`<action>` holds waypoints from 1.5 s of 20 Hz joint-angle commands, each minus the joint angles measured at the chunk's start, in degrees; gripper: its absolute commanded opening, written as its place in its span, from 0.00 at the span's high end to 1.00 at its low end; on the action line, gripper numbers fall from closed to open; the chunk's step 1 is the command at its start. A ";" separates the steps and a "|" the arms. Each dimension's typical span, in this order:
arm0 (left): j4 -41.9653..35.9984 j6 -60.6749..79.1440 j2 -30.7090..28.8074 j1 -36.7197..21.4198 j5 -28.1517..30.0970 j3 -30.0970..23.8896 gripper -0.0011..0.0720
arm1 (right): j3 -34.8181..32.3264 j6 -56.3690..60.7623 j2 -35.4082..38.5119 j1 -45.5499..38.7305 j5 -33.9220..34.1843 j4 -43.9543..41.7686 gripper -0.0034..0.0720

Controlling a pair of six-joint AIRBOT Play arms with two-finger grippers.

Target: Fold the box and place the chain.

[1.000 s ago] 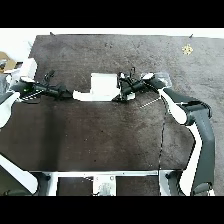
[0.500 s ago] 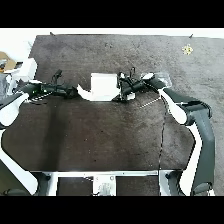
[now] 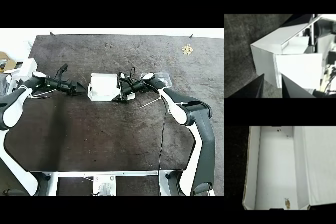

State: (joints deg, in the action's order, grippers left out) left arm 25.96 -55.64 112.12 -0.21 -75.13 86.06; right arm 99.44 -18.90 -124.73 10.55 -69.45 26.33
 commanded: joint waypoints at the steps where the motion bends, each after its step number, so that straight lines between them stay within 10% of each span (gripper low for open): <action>1: 5.86 -5.86 -0.04 2.14 -1.03 4.98 0.65 | 0.00 0.02 0.00 -0.02 -0.02 -0.02 0.55; 3: 7.61 -8.68 -0.07 3.28 -1.70 7.23 0.54 | 0.00 0.02 0.00 -0.02 -0.02 -0.02 0.55; 30: 31.78 -36.02 -0.09 14.80 0.42 17.62 0.54 | 0.02 0.02 0.00 -0.02 -0.02 -0.02 0.55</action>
State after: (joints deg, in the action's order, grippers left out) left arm 54.52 -87.92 112.07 13.19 -76.07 103.24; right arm 99.42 -18.90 -124.73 10.55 -69.45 26.37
